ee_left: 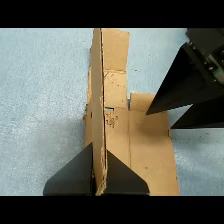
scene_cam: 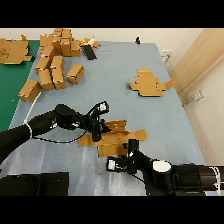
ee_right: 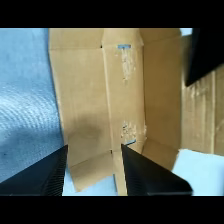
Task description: Fold the box.
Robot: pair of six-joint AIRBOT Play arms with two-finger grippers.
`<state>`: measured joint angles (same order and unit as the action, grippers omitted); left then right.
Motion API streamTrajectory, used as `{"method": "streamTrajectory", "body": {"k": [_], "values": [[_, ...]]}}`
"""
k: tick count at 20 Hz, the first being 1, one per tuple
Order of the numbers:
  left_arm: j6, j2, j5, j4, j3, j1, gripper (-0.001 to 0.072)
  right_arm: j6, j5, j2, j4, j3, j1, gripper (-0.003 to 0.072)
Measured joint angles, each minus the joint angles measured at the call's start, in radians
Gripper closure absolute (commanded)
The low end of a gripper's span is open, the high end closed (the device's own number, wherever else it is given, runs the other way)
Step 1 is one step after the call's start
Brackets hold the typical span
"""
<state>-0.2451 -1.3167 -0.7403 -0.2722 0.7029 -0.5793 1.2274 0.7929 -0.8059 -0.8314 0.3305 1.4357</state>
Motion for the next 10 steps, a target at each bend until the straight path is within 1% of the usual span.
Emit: {"method": "streamTrajectory", "body": {"k": [3,5,10], "values": [[0.000,0.000,0.000,0.000,0.000,0.000,0.0698,-0.036,0.006,-0.003,0.053,0.007,0.001,0.0189],[0.000,0.000,0.000,0.000,0.000,0.000,0.0698,-0.056,0.010,-0.004,0.061,0.014,0.002,0.0187],[0.000,0.000,0.000,0.000,0.000,0.000,0.0698,-0.071,0.007,-0.005,-0.034,0.019,0.041,0.0187]]}}
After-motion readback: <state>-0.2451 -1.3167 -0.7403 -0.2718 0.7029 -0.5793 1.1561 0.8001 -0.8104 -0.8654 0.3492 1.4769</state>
